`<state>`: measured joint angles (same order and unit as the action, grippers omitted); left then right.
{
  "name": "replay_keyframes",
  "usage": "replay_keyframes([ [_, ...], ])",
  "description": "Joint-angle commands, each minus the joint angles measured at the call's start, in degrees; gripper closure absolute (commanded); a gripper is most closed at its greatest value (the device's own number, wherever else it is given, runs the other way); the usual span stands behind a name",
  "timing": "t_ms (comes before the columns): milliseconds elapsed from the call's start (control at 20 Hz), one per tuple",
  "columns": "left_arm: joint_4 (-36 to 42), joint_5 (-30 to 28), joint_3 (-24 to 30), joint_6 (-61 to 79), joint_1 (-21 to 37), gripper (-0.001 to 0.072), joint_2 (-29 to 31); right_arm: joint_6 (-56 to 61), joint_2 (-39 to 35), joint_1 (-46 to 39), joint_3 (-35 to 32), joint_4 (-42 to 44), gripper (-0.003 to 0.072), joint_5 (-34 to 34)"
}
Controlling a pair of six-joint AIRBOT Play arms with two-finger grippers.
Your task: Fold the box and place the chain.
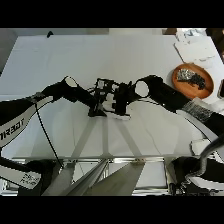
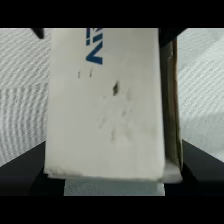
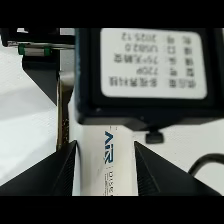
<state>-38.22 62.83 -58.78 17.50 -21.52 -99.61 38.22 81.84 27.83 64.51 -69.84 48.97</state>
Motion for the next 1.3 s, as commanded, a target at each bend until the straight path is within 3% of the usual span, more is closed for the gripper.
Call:
replay_keyframes([
  [0, -0.02, -0.02, -0.04, 0.04, -0.02, 0.0617, 0.04, 0.98, -0.04, 0.07, -0.61, -0.48, 0.0357, 0.15],
  [400, -0.02, -0.02, -0.04, 0.04, -0.02, 0.0617, 0.04, 0.98, -0.04, 2.89, -2.67, -0.15, 0.0342, 2.64],
  [500, -0.02, -0.02, -0.04, 0.04, -0.02, 0.0617, 0.04, 0.92, -0.04, 3.15, -2.67, -0.07, 0.0224, 2.64],
  [550, 0.00, -0.02, -0.04, 0.04, -0.02, 0.0617, 0.04, 0.92, -0.04, 3.15, -2.67, -0.26, 0.0217, 2.64],
  [750, 0.00, -0.02, -0.04, 0.04, -0.02, 0.0617, 0.04, 1.01, -1.51, 3.15, -2.67, -0.46, 0.0216, 2.60],
  [950, 0.00, -0.02, -0.04, 0.04, -0.02, 0.0617, 0.04, 6.51, -7.45, 3.10, -2.67, -0.83, 0.0218, 2.25],
  [1100, 0.00, -0.02, -0.04, 0.04, -0.02, 0.0617, 0.04, 13.66, -11.15, 2.89, -2.67, -0.70, 0.0272, 2.36],
  [1150, 0.00, -0.02, -0.04, 0.04, -0.02, 0.0617, 0.04, 16.02, -11.85, 2.16, -2.69, 0.70, 0.0410, 2.38],
  [1200, 0.00, -0.02, -0.04, 0.04, -0.02, 0.0617, 0.04, 16.81, -12.28, 0.96, -2.84, 3.10, 0.0603, 2.45],
  [1250, -0.02, -0.04, -0.04, 0.04, -0.02, 0.0617, 0.04, 16.81, -12.76, -0.44, -3.02, 6.25, 0.0675, 2.36],
])
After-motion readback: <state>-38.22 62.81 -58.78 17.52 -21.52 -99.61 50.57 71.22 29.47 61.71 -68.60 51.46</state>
